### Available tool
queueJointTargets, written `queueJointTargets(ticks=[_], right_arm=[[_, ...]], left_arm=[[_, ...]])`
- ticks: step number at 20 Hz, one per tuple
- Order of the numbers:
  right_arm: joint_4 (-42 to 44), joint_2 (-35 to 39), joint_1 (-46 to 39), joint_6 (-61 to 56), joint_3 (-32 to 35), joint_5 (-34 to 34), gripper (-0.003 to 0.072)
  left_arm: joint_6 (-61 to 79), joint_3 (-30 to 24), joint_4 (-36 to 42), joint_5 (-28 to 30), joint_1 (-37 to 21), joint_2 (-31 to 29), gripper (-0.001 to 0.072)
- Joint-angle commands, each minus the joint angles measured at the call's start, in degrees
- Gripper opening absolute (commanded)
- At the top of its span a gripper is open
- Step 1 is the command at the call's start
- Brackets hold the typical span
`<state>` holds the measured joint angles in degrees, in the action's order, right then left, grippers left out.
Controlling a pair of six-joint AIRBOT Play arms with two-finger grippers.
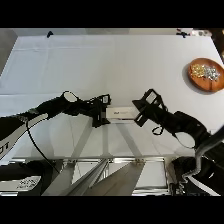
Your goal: Fold the box and place the chain.
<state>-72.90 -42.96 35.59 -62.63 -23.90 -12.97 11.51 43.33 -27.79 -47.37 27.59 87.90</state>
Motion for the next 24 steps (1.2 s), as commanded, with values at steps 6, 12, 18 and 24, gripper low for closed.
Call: queueJointTargets(ticks=[6,12,18,24], right_arm=[[26.4,-1.4,-18.4,10.2,-5.4,-27.5,0.0005],[21.5,-15.4,-22.4,3.3,-12.5,-43.8,0.0005],[17.8,-18.4,-27.5,-1.6,-19.3,-51.8,0.0009],[8.1,-18.4,-27.6,-11.1,-19.2,-56.1,0.001]], left_arm=[[0.0,0.0,-0.1,0.0,0.0,0.0,0.0254],[0.0,0.0,-0.1,0.0,0.0,0.0,0.0254],[0.0,0.0,0.5,-0.2,0.0,0.0,0.0254],[-0.2,0.0,4.0,-1.4,0.0,0.0,0.0252]])
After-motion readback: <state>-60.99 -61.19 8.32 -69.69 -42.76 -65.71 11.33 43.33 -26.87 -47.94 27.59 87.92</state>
